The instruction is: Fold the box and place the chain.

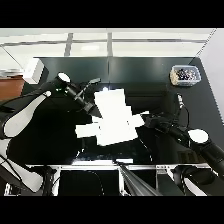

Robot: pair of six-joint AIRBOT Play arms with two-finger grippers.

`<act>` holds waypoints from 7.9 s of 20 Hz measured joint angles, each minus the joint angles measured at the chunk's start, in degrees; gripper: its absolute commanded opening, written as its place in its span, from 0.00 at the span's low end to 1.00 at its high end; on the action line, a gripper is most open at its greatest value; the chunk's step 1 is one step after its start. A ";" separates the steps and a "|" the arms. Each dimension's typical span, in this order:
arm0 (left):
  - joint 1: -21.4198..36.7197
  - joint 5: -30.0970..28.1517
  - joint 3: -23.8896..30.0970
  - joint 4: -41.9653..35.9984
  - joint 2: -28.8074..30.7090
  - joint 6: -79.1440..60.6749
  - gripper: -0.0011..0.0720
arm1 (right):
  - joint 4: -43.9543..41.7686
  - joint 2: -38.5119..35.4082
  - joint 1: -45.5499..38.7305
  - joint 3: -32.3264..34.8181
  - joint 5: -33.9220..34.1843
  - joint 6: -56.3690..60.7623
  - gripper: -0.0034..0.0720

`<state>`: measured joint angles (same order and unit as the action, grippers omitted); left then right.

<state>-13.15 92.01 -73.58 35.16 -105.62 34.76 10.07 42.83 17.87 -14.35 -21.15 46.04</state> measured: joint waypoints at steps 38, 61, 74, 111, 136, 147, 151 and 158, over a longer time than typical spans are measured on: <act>-9.77 -40.54 26.58 1.73 21.18 -40.98 0.05 | 41.99 14.10 7.85 -13.53 -26.34 -39.82 0.94; -9.84 -39.21 25.29 4.46 21.07 -40.96 0.05 | 28.70 19.04 5.86 -19.26 -17.70 -51.87 0.94; -9.81 -37.59 23.91 5.35 20.96 -40.96 0.05 | 15.13 23.93 3.43 -19.28 -19.74 -59.14 0.94; -9.84 -37.68 23.91 5.29 20.96 -40.87 0.05 | 22.29 33.24 5.42 -21.16 -20.85 -58.80 0.94; -9.77 -37.59 23.91 5.35 20.96 -40.59 0.19 | 25.05 33.57 6.75 -21.38 -20.15 -56.76 0.69; -6.54 -31.21 18.99 21.51 26.51 -14.58 0.89 | 25.20 33.57 6.78 -21.38 -20.17 -56.78 0.69; -1.66 -20.61 17.75 28.46 31.01 0.07 0.05 | 25.42 33.57 6.80 -21.38 -20.26 -56.76 0.27; -1.31 -12.07 28.33 1.01 32.68 -1.49 0.05 | 25.75 33.57 6.80 -21.38 -20.72 -56.94 0.27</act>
<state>-14.46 79.94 -45.25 36.16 -72.95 33.28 35.81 76.40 24.67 -35.73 -41.87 -10.90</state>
